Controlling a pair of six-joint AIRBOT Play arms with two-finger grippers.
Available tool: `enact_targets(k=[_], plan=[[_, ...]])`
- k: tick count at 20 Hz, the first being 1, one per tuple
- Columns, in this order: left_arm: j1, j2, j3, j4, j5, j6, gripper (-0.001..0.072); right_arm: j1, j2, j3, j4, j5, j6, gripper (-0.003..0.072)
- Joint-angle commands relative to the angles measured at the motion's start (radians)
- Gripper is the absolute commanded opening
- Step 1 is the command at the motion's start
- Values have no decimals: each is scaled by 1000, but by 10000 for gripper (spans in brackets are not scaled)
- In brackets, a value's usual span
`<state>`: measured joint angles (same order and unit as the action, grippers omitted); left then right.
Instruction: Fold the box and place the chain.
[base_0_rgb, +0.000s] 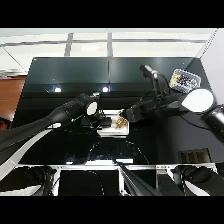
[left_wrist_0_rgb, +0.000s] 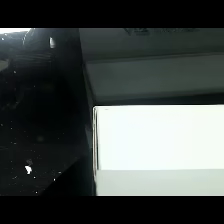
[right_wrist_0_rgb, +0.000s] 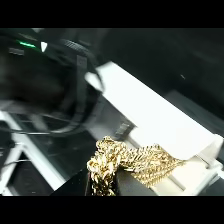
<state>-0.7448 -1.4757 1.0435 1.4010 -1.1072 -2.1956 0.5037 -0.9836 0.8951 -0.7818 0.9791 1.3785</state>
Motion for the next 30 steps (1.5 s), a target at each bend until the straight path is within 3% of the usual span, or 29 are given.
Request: enact_targets(k=[1, 2, 5, 10, 14, 15, 17, 18, 20, 23, 25, 27, 28, 30], plan=[[0, 0, 0, 0, 0, 0, 27, 13, -14, -95, -2, -85, 16, 214], [0, -1, 0, 0, 1, 0, 27, 13, -14, -96, -2, -86, 19, 422], [0, -1, 0, 0, 7, 0, 27, -27, -6, -80, -29, -47, 19, 426], [0, -15, 0, 1, 2, 1, 27, -222, 74, -55, -109, 67, 19, 426], [-3, -14, 22, 11, -7, -40, 34, -241, 75, -56, -113, 110, 18, 426], [-3, -11, 39, 5, -14, -38, 155, -242, 75, -56, -113, 116, 16, 426], [-3, 4, 73, 14, -54, -25, 584, -242, 75, -56, -126, 113, 16, 426], [-3, 23, 86, 33, -71, 11, 619, -242, 75, -56, -140, 108, 16, 426], [-3, 105, 92, 36, -99, 146, 619, -242, 75, -56, -171, 101, 16, 426], [6, 315, 32, 166, -142, 260, 619, -242, 75, -56, -210, 94, 16, 426], [87, 465, -102, 301, -124, 258, 619, -242, 75, -56, -227, 77, 16, 426], [299, 555, -258, 222, -112, 270, 618, -242, 74, -56, -234, 42, 16, 426], [428, 573, -335, 80, -67, 352, 618, -242, 74, -56, -238, 25, 16, 426], [635, 566, -462, -325, 36, 746, 618, -242, 74, -56, -243, -8, 16, 426]])
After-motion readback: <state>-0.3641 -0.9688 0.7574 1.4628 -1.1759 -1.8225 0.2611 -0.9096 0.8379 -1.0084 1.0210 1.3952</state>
